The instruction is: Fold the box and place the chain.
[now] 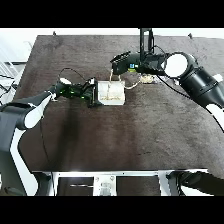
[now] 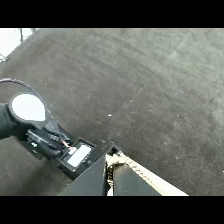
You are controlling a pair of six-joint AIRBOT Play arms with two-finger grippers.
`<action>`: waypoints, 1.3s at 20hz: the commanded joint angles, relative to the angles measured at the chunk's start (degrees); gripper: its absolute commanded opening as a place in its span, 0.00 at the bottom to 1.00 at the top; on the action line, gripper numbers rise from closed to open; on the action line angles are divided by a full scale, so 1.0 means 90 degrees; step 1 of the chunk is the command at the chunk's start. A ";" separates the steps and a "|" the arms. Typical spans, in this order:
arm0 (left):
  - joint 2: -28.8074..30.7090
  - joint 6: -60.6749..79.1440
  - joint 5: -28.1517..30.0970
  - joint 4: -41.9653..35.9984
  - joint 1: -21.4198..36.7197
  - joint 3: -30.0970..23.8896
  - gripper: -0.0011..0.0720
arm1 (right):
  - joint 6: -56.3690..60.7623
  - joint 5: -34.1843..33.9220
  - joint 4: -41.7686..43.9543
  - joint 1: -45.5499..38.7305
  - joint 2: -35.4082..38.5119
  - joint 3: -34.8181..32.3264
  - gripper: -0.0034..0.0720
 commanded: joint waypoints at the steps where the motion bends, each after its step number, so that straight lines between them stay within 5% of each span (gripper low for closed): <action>1: -0.0002 0.0002 0.0005 0.0000 -0.0002 -0.0002 0.47 | 0.0250 -0.0005 -0.0046 0.0056 -0.0092 -0.0061 0.05; 12: -0.0002 0.0002 0.0010 0.0002 -0.0002 -0.0002 0.47 | 0.0415 -0.0355 -0.0046 0.0163 -0.1656 -0.0410 0.06; 13: -0.0002 0.0002 0.0010 0.0002 -0.0002 -0.0002 0.47 | 0.0413 -0.0347 -0.0049 0.0151 -0.1773 -0.0410 0.13; 15: -0.0002 0.0002 0.0010 0.0002 -0.0002 -0.0002 0.47 | 0.0410 -0.0311 -0.0070 0.0056 -0.1763 -0.0413 0.61; 22: -0.0005 0.0002 0.0012 0.0002 -0.0002 -0.0002 0.47 | 0.0420 0.0527 -0.0923 -0.1574 -0.1154 -0.0605 0.63; 26: -0.0002 0.0005 0.0015 0.0002 -0.0002 -0.0002 0.47 | 0.0697 -0.0270 -0.0449 -0.2674 -0.1518 -0.1137 0.65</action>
